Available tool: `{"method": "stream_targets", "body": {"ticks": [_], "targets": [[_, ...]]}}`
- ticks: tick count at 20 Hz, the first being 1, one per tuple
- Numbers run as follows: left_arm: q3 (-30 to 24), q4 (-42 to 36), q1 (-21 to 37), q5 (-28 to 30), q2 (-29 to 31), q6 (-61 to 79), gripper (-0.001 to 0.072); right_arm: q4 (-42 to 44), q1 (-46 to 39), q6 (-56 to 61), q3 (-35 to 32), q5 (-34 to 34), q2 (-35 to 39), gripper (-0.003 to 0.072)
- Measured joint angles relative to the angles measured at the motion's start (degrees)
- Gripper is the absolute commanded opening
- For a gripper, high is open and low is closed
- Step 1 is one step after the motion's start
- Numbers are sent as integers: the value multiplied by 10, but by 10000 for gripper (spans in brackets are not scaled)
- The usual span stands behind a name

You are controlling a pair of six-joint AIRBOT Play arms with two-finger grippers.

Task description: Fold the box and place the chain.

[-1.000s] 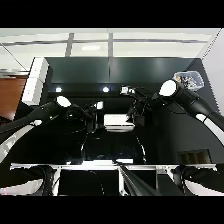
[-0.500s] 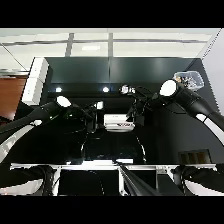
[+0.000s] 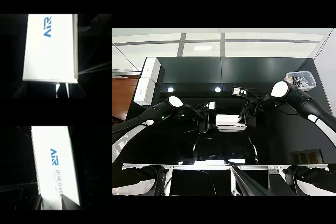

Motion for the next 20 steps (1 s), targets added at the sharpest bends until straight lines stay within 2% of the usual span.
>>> {"method": "stream_targets", "body": {"ticks": [3,5,20], "targets": [[0,0,0,0,0,0,352,-1,3,0,0,1,0,275],[0,0,0,0,0,0,352,-1,5,1,-1,0,0,383],[0,0,0,0,0,-1,352,-3,9,19,-15,-6,9,381]]}}
